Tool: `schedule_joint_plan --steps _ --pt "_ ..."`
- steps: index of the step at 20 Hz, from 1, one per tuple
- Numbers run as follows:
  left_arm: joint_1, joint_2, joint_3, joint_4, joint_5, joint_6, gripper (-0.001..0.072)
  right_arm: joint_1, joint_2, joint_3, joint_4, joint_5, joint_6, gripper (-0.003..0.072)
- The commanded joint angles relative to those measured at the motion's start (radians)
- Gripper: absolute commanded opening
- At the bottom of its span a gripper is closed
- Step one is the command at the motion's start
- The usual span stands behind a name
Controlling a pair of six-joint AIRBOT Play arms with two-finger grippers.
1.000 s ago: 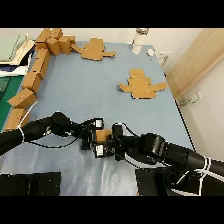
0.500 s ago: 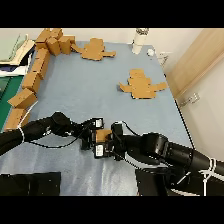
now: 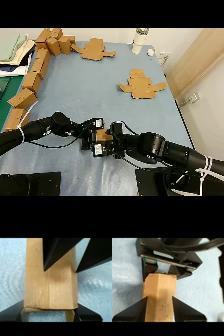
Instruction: Fold the box.
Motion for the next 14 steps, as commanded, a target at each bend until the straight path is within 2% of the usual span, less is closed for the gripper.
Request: schedule_joint_plan --steps 1,3,6,8,9,14 --pt "0.000 0.000 0.001 0.000 0.000 0.000 0.0467 0.000 -0.015 0.001 -0.032 0.014 0.031 0.0491" --pt "0.000 0.000 0.001 0.000 0.000 0.001 0.0467 0.000 -0.015 0.001 -0.033 0.011 0.030 0.0468" --pt "0.000 0.000 0.001 0.000 0.000 0.000 0.0467 0.000 -0.014 0.001 -0.032 0.001 0.033 0.0246" --pt "0.000 0.000 0.001 0.000 0.000 0.000 0.0467 0.000 -0.008 0.003 -0.032 0.001 0.033 0.0210" --pt "0.000 0.000 0.001 0.000 0.000 0.000 0.0468 0.001 -0.005 0.008 -0.031 -0.006 0.033 0.0162" --pt "0.000 0.000 0.001 0.000 0.000 0.000 0.0467 0.001 0.008 0.024 -0.031 -0.045 0.033 0.0162"
